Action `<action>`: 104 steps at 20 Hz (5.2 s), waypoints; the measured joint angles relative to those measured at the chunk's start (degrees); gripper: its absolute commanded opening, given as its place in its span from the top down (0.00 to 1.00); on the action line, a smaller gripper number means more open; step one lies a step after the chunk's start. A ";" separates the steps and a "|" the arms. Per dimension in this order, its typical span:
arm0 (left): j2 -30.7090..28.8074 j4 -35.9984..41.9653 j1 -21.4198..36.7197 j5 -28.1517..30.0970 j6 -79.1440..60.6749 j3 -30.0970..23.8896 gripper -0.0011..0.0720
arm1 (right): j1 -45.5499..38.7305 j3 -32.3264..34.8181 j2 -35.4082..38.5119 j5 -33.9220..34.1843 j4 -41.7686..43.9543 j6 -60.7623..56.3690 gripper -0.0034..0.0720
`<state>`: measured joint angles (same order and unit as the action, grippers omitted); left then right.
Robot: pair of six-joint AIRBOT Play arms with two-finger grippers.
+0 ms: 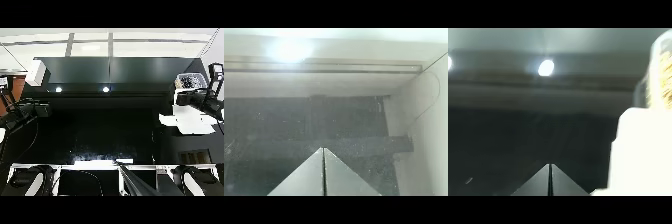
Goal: Fold the box and place the chain.
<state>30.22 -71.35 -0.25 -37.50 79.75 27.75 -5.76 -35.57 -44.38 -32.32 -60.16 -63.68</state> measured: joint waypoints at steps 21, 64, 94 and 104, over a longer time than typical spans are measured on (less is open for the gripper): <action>1.31 2.75 -0.11 -6.67 0.42 -0.09 0.02 | -52.74 -35.23 -43.15 -36.30 -4.92 7.26 0.16; 2.10 17.40 -0.61 -8.79 -0.79 -4.74 0.02 | 1.99 7.65 -4.00 -27.41 29.22 19.58 0.94; 55.80 45.42 -8.00 -38.12 -47.91 12.07 0.77 | 21.07 10.99 -1.90 -11.32 31.04 15.41 0.94; 56.26 44.13 -7.43 -39.04 -48.72 13.90 0.76 | 21.07 10.99 -1.90 -11.56 30.88 15.23 0.94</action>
<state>86.48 -27.22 -7.68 -76.53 31.03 41.65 15.31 -24.58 -46.28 -43.88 -29.28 -48.45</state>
